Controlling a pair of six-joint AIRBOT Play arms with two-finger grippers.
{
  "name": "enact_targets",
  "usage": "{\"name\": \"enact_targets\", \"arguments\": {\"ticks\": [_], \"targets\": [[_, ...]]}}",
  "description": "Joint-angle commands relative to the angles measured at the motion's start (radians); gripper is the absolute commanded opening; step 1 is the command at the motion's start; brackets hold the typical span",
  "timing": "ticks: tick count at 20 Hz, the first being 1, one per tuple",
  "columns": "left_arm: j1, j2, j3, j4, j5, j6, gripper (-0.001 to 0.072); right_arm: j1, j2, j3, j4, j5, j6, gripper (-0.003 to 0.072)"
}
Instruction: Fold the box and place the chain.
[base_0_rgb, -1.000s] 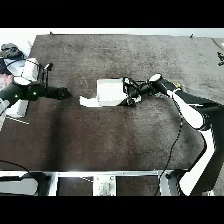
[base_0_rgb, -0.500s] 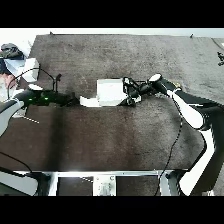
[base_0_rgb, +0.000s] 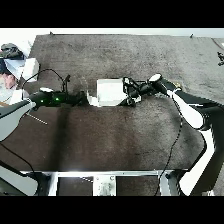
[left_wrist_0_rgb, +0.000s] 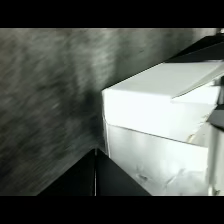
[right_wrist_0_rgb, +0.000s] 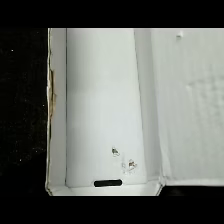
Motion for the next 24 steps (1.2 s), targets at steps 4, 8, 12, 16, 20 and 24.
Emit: {"name": "enact_targets", "arguments": {"ticks": [4,8,12,16,20,24], "targets": [[-0.05,0.004,0.082,0.033,-0.026,-0.027,0.0124,0.001,0.0,0.0,0.0,0.0,0.0,0.0536],[-0.071,0.004,0.124,0.048,-0.053,-0.035,0.0169,0.0,0.0,0.0,0.0,0.0,0.0,0.0535],[-0.083,0.004,0.14,0.065,-0.079,-0.047,0.0194,0.0,0.0,0.0,0.0,0.0,0.0,0.0536],[-0.111,0.004,0.182,0.211,-0.072,-0.202,0.0195,0.0,0.0,0.0,0.0,0.0,0.0,0.0536],[-0.13,0.004,0.231,0.301,-0.087,-0.299,0.0315,0.0,0.0,0.0,0.0,0.0,0.0,0.0535],[-0.161,0.004,0.249,0.348,-0.065,-0.359,0.0315,0.0,0.0,0.0,0.0,0.001,0.0,0.0535]]}}
